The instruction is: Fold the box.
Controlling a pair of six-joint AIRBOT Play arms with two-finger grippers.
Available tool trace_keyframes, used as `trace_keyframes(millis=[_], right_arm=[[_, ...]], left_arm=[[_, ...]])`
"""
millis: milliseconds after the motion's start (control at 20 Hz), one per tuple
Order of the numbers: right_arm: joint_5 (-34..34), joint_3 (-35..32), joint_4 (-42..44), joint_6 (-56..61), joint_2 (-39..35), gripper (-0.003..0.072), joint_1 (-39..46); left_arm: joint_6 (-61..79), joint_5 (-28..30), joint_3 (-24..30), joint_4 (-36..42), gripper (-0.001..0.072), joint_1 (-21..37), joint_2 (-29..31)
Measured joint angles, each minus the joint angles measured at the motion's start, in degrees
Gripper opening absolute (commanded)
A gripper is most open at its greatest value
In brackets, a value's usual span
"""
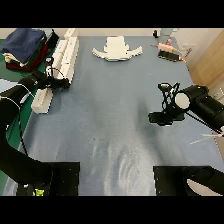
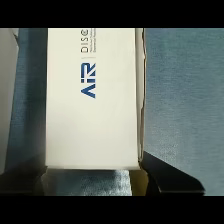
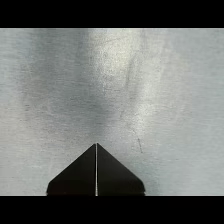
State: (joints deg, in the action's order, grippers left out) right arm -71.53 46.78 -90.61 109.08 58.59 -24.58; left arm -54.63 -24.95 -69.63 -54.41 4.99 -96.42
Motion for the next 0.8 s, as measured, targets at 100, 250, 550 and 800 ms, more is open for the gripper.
trace_keyframes(millis=[100, 250, 550, 800], right_arm=[[-0.02, 0.00, -0.02, 0.00, -0.02, 0.0004, 0.00], [-0.02, 0.00, -0.02, 0.00, 0.00, 0.0004, 0.00], [-0.02, 0.00, 0.04, 0.00, 0.00, 0.0003, 0.00], [-0.02, 0.00, -0.02, 0.00, 0.00, 0.0004, 0.00]], left_arm=[[0.02, 0.31, -0.07, -0.11, 0.0401, 0.04, -0.15], [0.13, 0.59, -0.13, -0.17, 0.0401, 0.04, -0.24], [-0.13, 0.85, -0.13, 0.31, 0.0456, 0.04, -0.26], [-0.55, 0.57, -0.17, 0.55, 0.0693, 0.04, -0.26]])
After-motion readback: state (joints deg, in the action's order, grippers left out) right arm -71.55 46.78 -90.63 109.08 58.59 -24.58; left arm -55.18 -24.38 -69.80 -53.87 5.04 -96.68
